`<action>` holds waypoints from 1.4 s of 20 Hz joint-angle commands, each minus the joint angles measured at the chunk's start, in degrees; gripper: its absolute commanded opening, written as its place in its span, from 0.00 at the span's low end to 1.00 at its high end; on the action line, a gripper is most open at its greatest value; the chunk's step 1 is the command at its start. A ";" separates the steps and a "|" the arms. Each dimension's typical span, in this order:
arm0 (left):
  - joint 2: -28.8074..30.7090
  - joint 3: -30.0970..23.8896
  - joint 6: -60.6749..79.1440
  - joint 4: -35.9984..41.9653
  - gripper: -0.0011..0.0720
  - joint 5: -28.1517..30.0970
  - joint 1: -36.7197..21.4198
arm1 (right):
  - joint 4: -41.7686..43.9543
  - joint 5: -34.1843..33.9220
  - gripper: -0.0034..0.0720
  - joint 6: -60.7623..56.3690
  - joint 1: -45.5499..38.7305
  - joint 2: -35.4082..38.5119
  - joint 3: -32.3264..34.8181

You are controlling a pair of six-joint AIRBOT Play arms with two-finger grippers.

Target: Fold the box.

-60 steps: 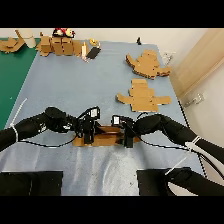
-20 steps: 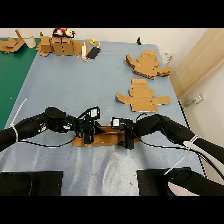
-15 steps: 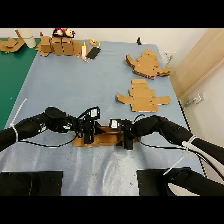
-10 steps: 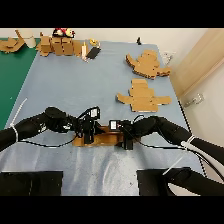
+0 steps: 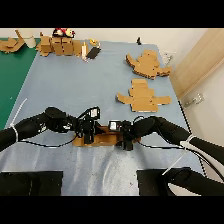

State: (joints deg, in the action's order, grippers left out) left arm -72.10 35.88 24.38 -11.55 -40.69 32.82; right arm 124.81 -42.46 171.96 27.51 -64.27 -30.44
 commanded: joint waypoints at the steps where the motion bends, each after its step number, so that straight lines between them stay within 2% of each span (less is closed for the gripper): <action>1: -0.04 0.02 0.02 0.00 0.03 0.04 0.00 | -0.63 0.35 0.63 0.00 0.00 -0.02 0.04; 28: -0.04 0.02 0.15 1.36 0.03 0.04 0.02 | -0.37 -0.07 0.63 -0.02 0.02 0.07 0.02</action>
State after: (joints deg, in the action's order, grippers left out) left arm -72.12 35.88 24.43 -10.81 -40.60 32.82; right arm 124.46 -42.48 171.94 27.51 -64.23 -30.44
